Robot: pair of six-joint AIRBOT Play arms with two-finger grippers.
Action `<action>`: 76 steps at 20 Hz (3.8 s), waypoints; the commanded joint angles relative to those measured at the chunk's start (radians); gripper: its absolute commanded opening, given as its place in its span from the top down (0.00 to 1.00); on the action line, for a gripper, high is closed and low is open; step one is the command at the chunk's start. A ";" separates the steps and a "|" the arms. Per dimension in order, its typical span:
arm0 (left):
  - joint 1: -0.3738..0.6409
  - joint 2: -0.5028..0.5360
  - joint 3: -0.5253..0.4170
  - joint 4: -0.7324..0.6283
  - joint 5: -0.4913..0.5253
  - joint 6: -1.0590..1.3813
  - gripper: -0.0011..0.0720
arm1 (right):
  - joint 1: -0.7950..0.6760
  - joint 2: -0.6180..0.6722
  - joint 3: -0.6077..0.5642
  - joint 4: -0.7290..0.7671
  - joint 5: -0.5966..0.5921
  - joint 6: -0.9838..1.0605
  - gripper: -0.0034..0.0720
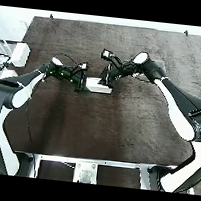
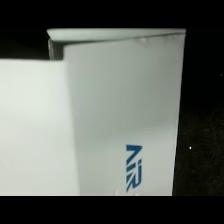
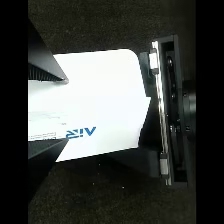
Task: Fold the box and place the chain.
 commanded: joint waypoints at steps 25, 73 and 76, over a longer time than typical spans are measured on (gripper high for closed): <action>0.001 0.000 0.000 0.000 0.000 0.000 0.27 | -0.016 -0.060 0.075 -0.065 0.069 0.056 0.45; 0.001 0.000 0.000 0.000 0.000 0.001 0.27 | -0.012 0.090 -0.194 0.173 -0.302 -0.192 0.57; 0.001 0.000 0.000 0.000 0.000 0.001 0.27 | -0.011 0.078 -0.194 0.164 -0.302 -0.192 0.57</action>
